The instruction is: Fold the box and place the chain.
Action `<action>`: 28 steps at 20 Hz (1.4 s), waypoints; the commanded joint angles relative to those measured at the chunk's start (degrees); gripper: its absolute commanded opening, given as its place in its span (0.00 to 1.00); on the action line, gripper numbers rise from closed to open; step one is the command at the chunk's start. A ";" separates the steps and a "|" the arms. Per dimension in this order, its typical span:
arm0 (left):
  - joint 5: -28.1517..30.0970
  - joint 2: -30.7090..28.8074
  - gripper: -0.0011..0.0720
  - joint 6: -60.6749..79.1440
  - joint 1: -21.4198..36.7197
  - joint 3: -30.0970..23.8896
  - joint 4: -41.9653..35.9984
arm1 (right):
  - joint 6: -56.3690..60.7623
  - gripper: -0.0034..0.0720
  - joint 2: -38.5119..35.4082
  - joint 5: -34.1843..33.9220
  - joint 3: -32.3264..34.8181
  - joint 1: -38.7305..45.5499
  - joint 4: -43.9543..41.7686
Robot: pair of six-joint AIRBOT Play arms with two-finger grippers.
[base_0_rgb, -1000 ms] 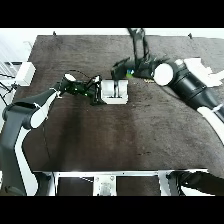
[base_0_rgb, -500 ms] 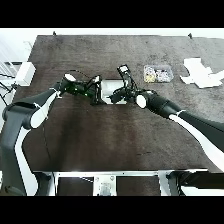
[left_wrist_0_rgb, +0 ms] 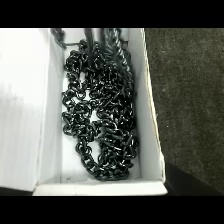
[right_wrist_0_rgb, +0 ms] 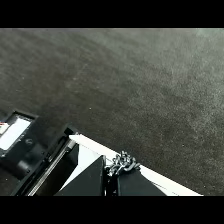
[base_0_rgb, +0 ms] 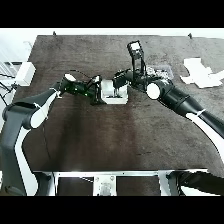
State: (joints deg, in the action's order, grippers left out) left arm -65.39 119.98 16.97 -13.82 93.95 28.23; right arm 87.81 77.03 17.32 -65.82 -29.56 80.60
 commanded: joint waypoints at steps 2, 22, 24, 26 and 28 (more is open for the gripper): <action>0.04 -0.04 0.75 -0.02 0.04 0.04 0.00 | 0.00 0.05 1.22 0.70 1.42 -0.02 -0.04; 0.04 -0.04 0.75 -0.02 0.07 0.04 0.00 | -16.87 0.65 -7.93 8.24 1.66 8.48 1.01; 0.04 -0.04 0.75 -0.02 0.04 0.04 0.00 | -27.10 0.65 -7.08 8.48 -0.39 12.92 -6.08; 0.04 -0.04 0.75 -0.02 0.07 0.04 0.00 | -41.57 0.65 -3.82 12.81 -3.41 17.27 -20.28; 0.04 -0.04 0.75 -0.02 0.04 0.04 0.00 | -54.47 0.64 0.83 20.48 -6.97 20.81 -32.94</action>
